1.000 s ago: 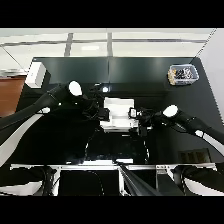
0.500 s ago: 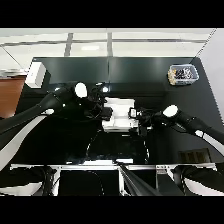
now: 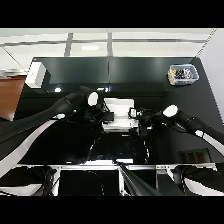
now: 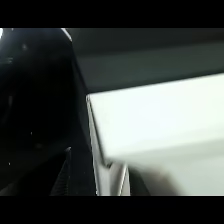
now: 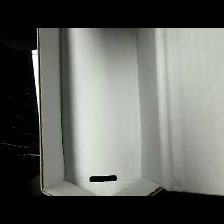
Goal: Fold the box and place the chain.
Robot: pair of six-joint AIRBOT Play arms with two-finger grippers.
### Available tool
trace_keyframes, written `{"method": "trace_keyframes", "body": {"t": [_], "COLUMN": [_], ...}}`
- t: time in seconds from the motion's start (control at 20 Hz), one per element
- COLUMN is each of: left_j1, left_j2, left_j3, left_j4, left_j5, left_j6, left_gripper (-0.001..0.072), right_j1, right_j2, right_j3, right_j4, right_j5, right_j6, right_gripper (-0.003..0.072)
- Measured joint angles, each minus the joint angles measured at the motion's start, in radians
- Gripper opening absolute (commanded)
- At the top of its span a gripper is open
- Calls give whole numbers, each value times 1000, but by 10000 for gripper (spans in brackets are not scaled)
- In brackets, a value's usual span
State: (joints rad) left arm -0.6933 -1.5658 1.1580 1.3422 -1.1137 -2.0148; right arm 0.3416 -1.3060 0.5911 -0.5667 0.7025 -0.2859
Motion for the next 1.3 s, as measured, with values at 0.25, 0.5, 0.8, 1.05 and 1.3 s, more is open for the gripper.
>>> {"method": "trace_keyframes", "body": {"t": [0.25,0.5,0.8,1.05,1.3], "left_j1": [-34,-51,-68,-71,-71], "left_j2": [-30,-66,-93,-97,-97], "left_j3": [42,89,133,140,141], "left_j4": [100,133,145,137,126], "left_j5": [-23,-78,-111,-118,-117], "left_j6": [-117,-187,-209,-210,-214], "left_gripper": [400,400,22,106,473], "right_j1": [0,0,0,0,0], "right_j2": [0,0,0,0,0], "right_j3": [0,0,0,0,0], "right_j4": [0,0,0,0,0], "right_j5": [0,0,0,0,0], "right_j6": [0,0,0,1,0], "right_gripper": [300,300,300,300,300]}}
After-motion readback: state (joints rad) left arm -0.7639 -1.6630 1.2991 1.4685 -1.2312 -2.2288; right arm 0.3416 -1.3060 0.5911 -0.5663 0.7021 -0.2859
